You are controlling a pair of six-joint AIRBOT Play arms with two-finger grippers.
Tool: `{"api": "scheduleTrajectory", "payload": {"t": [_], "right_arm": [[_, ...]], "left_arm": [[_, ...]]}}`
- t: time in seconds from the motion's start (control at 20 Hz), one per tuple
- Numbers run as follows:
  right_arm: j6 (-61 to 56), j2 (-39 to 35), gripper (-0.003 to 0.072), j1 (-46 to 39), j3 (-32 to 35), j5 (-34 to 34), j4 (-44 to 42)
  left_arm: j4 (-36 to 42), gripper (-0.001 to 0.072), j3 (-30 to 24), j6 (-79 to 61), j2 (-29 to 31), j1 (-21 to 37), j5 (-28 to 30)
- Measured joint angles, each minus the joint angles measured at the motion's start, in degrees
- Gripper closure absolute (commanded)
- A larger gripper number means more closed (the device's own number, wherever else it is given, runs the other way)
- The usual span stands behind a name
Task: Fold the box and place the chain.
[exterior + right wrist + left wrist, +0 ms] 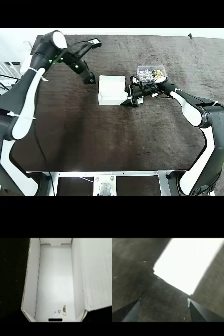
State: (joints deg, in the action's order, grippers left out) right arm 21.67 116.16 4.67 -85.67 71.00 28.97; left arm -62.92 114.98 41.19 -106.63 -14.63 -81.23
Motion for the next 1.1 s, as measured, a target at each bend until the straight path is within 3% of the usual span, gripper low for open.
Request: {"api": "scheduleTrajectory", "payload": {"t": [0.35,0.45,0.7,1.1], "right_arm": [[0.0,0.0,0.0085,0.0,0.0,0.0,0.0],[0.0,0.0,0.0084,0.0,0.0,0.0,0.0],[0.0,0.0,0.0084,0.0,0.0,0.0,0.0],[0.0,0.0,0.0084,0.0,0.0,0.0,0.0]], "left_arm": [[11.9,0.0052,-8.0,-20.7,0.0,6.3,-1.1],[13.2,-0.0006,-11.5,-25.3,0.0,6.8,1.4],[16.8,0.0014,-19.0,-39.0,-0.2,7.1,6.9],[22.9,-0.0006,-21.6,-45.5,-1.0,7.2,7.6]]}}
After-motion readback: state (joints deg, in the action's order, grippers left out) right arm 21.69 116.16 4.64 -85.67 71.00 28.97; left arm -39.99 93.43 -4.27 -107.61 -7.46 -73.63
